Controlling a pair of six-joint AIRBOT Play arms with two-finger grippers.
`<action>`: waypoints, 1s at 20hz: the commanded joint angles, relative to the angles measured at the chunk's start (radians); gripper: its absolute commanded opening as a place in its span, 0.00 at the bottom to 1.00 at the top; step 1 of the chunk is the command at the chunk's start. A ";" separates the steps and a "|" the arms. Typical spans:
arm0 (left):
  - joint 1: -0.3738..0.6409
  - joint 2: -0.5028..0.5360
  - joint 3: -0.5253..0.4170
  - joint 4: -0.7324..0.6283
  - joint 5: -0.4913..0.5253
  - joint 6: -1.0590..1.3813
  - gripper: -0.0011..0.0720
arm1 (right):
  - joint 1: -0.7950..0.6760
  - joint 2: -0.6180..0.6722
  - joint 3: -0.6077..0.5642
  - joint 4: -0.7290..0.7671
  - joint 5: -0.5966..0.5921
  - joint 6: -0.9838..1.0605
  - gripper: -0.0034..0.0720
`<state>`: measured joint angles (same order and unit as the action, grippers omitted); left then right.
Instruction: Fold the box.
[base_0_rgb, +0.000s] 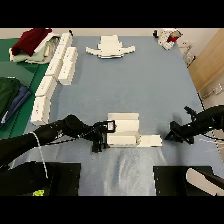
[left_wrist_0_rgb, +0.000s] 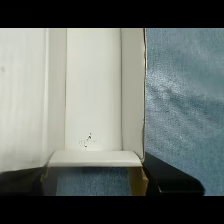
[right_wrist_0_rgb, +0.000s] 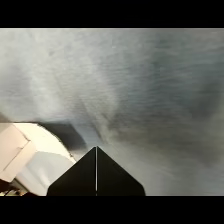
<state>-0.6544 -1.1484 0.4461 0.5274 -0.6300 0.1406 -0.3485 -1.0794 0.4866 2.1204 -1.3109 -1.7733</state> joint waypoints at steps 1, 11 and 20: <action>-0.001 0.001 0.000 0.000 0.000 0.000 0.61 | -0.017 -0.050 -0.045 0.110 0.014 -0.068 0.05; -0.001 0.001 0.000 0.000 0.000 0.000 0.61 | 0.126 -0.051 -0.120 0.240 0.055 -0.113 0.05; -0.001 0.000 0.000 0.000 0.000 0.000 0.61 | 0.253 0.069 -0.084 0.315 0.034 -0.105 0.05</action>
<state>-0.6544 -1.1484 0.4465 0.5278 -0.6300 0.1402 -0.1242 -1.0630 0.3878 2.4054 -1.2564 -1.8851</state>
